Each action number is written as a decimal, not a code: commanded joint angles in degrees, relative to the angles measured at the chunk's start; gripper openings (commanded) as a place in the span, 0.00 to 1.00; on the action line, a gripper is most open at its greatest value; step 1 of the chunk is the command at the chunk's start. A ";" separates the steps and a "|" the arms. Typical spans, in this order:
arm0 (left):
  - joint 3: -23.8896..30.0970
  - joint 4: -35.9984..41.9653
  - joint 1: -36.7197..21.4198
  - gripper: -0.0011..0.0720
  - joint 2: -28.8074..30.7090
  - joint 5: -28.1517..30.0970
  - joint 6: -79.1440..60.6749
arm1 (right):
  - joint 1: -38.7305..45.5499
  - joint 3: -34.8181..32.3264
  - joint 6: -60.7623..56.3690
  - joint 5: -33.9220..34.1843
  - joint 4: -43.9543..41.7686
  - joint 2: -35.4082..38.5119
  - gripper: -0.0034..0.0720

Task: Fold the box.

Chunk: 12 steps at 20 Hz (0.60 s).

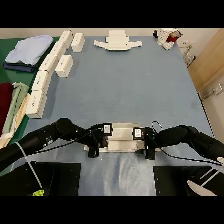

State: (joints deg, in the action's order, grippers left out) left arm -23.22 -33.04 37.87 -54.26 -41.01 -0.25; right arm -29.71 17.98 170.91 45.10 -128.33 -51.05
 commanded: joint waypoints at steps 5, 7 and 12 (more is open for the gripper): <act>0.02 6.29 0.02 0.13 -0.76 1.51 -4.87 | -0.02 0.04 -0.02 -0.02 -0.02 0.04 0.69; 0.02 6.29 0.02 0.13 -1.77 1.46 -4.85 | -0.02 0.04 -0.02 0.00 -0.02 0.02 0.69; 0.02 6.19 0.00 0.67 -2.32 1.49 -3.13 | -0.02 0.04 -0.02 0.00 -0.02 0.04 0.69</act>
